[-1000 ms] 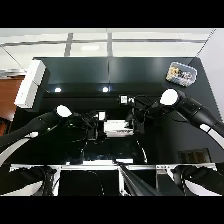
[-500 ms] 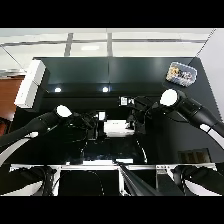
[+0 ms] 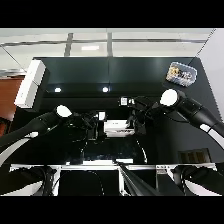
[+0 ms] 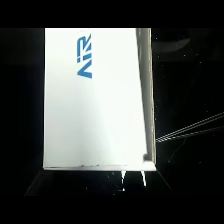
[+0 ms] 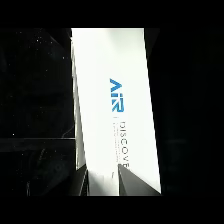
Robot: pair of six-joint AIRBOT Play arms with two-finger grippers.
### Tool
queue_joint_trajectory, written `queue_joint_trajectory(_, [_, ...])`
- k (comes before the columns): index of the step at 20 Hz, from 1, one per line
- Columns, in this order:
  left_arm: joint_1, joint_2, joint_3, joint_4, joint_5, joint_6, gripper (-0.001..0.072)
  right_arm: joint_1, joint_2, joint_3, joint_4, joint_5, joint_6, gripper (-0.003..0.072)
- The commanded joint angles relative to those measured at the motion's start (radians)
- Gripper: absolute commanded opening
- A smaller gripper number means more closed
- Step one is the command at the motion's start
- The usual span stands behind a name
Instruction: Fold the box and place the chain.
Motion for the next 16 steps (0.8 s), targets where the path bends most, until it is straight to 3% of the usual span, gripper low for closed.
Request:
queue_joint_trajectory(1, [0.000, -0.001, 0.001, 0.000, 0.000, 0.000, 0.0353, 0.006, -0.001, -0.013, -0.001, 0.013, 0.001, 0.0171])
queue_joint_trajectory(3, [0.000, -0.001, 0.001, 0.000, 0.000, 0.000, 0.0353, 0.023, -0.001, -0.026, 0.002, 0.012, 0.002, 0.0173])
queue_joint_trajectory(5, [0.000, -0.001, 0.001, 0.000, 0.000, 0.000, 0.0353, 0.037, -0.001, -0.029, 0.002, 0.001, 0.006, 0.0275])
queue_joint_trajectory(16, [0.000, -0.001, 0.001, 0.000, 0.000, 0.000, 0.0353, 0.036, 0.010, -0.069, 0.007, -0.029, 0.057, 0.0274])
